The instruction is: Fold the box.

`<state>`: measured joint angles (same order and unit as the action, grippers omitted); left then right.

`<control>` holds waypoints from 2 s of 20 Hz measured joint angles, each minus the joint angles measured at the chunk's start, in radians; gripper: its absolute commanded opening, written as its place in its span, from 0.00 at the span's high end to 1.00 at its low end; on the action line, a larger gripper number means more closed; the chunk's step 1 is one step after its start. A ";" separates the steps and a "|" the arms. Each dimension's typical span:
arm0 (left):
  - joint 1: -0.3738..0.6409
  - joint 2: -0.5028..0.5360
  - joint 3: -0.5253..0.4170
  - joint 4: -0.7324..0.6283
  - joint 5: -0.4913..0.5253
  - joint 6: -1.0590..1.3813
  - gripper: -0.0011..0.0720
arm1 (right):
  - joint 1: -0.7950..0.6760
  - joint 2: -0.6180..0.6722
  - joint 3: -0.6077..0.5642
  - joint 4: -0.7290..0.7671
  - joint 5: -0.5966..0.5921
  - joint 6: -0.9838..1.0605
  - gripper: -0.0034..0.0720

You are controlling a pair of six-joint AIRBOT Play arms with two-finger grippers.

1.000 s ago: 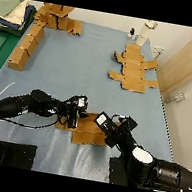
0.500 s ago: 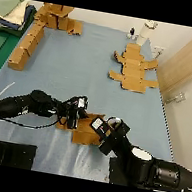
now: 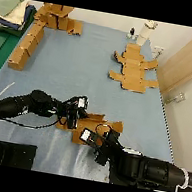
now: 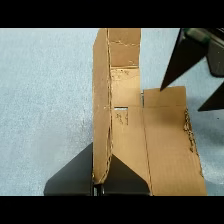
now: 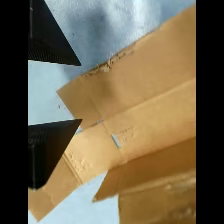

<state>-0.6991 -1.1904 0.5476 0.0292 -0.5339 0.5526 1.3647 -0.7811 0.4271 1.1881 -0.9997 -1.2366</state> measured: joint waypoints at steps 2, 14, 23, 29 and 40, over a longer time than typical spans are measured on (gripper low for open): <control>0.000 0.000 0.000 0.000 0.000 0.000 0.97 | 0.000 -0.008 0.000 0.034 0.012 -0.027 0.26; 0.000 0.000 0.000 0.000 0.000 0.000 0.97 | 0.000 -0.071 -0.012 -0.036 0.062 -0.063 0.26; 0.000 0.000 0.000 0.000 0.000 0.000 0.97 | 0.000 -0.093 -0.009 -0.141 0.080 -0.001 0.26; 0.000 0.000 0.000 -0.001 0.000 0.000 0.97 | 0.000 -0.042 0.008 -0.162 0.079 0.031 0.26; 0.000 0.000 0.000 0.000 0.000 0.000 0.97 | -0.097 -0.003 0.011 -0.227 0.067 0.004 0.00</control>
<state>-0.6991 -1.1904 0.5476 0.0288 -0.5343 0.5522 1.2682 -0.7845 0.4377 0.9611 -0.9329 -1.2324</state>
